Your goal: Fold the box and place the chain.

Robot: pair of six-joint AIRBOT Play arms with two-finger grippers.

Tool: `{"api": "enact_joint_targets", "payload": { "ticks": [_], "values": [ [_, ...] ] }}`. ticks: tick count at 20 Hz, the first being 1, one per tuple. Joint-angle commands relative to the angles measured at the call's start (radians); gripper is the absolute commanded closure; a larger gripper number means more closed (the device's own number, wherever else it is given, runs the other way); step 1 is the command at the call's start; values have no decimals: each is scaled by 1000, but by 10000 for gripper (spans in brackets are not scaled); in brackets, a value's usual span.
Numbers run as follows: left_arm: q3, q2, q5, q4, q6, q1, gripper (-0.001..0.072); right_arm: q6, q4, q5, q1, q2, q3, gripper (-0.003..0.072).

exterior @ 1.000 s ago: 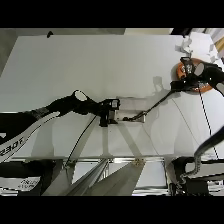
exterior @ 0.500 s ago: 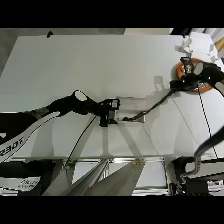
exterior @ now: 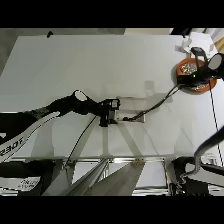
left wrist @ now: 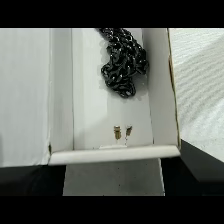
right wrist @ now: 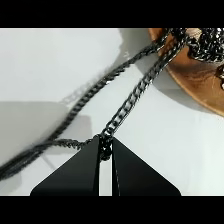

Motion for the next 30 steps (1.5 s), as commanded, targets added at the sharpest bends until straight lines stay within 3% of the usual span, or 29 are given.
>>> {"api": "enact_joint_targets", "payload": {
  "ticks": [1,7,11,20,25,30],
  "values": [
    [0,0,0,0,0,0,678,-23,35,127,62,154,0,670],
    [0,0,0,0,0,0,678,21,65,203,326,364,0,670],
    [0,0,0,0,0,0,678,94,74,205,528,419,0,670],
    [0,0,0,0,0,0,678,201,74,121,812,421,0,670],
    [0,0,0,0,0,0,678,200,69,84,840,359,-10,670],
    [0,0,0,0,0,0,678,200,71,2,840,246,-105,670]
  ]
}}
